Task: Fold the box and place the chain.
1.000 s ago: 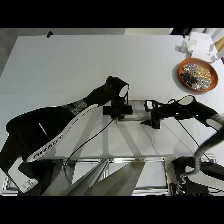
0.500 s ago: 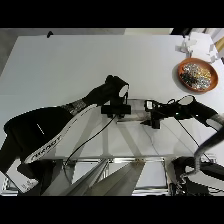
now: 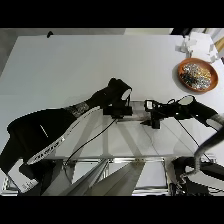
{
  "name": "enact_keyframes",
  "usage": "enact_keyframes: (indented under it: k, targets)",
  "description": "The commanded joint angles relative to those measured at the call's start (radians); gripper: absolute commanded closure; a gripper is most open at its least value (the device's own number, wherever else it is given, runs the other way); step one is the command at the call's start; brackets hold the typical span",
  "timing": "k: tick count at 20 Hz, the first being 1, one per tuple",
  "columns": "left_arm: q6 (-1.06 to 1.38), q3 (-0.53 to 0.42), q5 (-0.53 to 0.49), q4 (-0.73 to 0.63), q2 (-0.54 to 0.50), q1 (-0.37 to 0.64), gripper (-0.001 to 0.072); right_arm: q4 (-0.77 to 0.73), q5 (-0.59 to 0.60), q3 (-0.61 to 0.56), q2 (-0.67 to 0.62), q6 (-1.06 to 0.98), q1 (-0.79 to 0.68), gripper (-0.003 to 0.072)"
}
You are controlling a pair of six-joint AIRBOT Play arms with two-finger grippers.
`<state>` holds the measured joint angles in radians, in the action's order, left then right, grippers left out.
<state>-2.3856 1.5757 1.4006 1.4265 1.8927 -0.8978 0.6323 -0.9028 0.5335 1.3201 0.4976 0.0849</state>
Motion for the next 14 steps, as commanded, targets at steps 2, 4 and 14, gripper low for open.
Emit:
enact_keyframes:
  k: [2,4,14]
  targets:
    - [0.001,-0.001,0.008,-0.005,0.006,-0.004,0.0705,0.000,0.002,0.000,-0.001,0.001,0.000,0.0276]
    - [0.002,-0.001,0.018,-0.005,0.005,0.000,0.0706,0.000,0.002,0.000,-0.001,0.001,0.000,0.0276]
    - [0.005,-0.001,0.023,-0.026,-0.022,0.015,0.0551,0.000,0.002,0.000,-0.001,0.001,0.000,0.0276]
